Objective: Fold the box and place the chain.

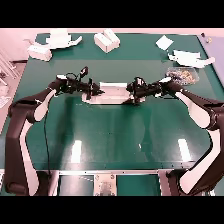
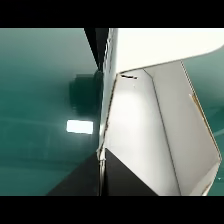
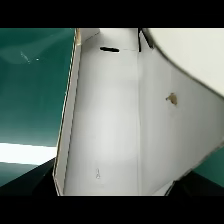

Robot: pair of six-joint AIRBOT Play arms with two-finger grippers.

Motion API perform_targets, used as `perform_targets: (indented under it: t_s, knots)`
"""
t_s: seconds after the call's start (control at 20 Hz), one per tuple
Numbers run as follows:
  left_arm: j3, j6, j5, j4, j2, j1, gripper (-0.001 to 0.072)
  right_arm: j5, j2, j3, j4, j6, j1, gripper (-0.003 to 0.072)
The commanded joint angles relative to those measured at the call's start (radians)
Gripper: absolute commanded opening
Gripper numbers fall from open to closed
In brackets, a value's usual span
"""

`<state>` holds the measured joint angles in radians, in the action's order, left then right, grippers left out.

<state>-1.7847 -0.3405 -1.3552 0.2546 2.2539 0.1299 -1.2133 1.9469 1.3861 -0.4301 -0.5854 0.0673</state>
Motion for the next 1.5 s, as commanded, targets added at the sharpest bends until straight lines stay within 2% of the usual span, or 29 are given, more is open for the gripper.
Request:
perform_targets:
  t_s: [0.0, 0.55, 0.7, 1.45]
  knots:
    - [-0.001, 0.0, 0.001, 0.0, -0.001, 0.0, 0.0021, -0.024, 0.026, 0.015, 0.0, 0.001, 0.001, 0.0693]
    - [-0.001, 0.0, 0.001, 0.0, 0.0, 0.0, 0.0021, -0.07, 0.059, 0.06, 0.004, 0.008, 0.001, 0.0691]
    - [-0.001, 0.0, 0.001, 0.0, 0.0, 0.0, 0.0021, -0.074, 0.06, 0.06, 0.003, 0.008, 0.001, 0.0652]
    - [-0.001, 0.0, 0.001, 0.0, -0.001, 0.0, 0.0021, -0.076, 0.063, 0.075, -0.024, 0.005, 0.002, 0.067]
